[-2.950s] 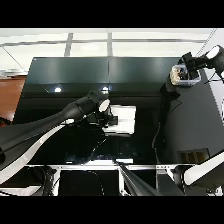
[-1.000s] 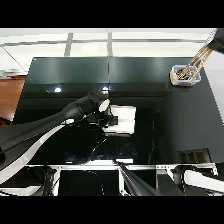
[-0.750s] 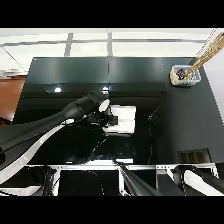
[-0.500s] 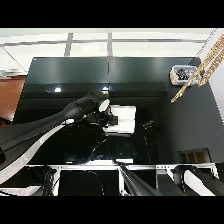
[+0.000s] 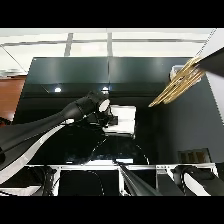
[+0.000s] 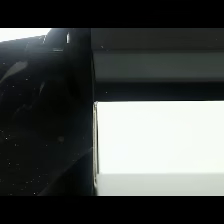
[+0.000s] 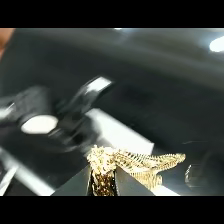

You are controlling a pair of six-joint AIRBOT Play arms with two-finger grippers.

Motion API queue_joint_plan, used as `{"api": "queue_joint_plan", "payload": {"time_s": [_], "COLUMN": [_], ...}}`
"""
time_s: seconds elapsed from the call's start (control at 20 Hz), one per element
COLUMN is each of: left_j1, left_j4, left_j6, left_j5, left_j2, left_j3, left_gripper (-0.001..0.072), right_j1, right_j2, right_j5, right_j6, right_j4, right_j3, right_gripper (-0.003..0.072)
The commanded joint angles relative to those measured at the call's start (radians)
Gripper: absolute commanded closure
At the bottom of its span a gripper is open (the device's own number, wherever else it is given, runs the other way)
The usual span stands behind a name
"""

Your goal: Fold the box and place the chain.

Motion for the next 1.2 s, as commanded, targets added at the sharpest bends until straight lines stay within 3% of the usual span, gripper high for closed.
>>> {"api": "queue_joint_plan", "payload": {"time_s": [0.0, 0.25, 0.5, 0.8, 1.15], "left_j1": [0.0, 0.0, 0.0, 0.0, 0.0], "left_j4": [0.001, 0.001, 0.001, 0.001, 0.001], "left_j6": [0.0, 0.0, 0.0, 0.0, 0.0], "left_j5": [0.001, 0.002, 0.001, 0.001, 0.001], "left_j2": [0.0, 0.0, 0.0, 0.0, 0.0], "left_j3": [0.001, 0.001, 0.001, 0.001, 0.001], "left_gripper": [0.0682, 0.0682, 0.0682, 0.0682, 0.0682], "right_j1": [0.13, 0.27, 0.277, 0.27, 0.23], "right_j2": [0.002, 0.001, 0.0, 0.001, 0.001], "right_j5": [-0.069, -0.362, -0.455, -0.47, -0.441], "right_j6": [-0.002, -0.002, -0.002, -0.002, -0.006], "right_j4": [0.093, 0.082, 0.07, 0.082, 0.074], "right_j3": [-0.108, -0.377, -0.574, -0.579, -0.445], "right_gripper": [0.0677, 0.0677, 0.0677, 0.0677, 0.0677]}}
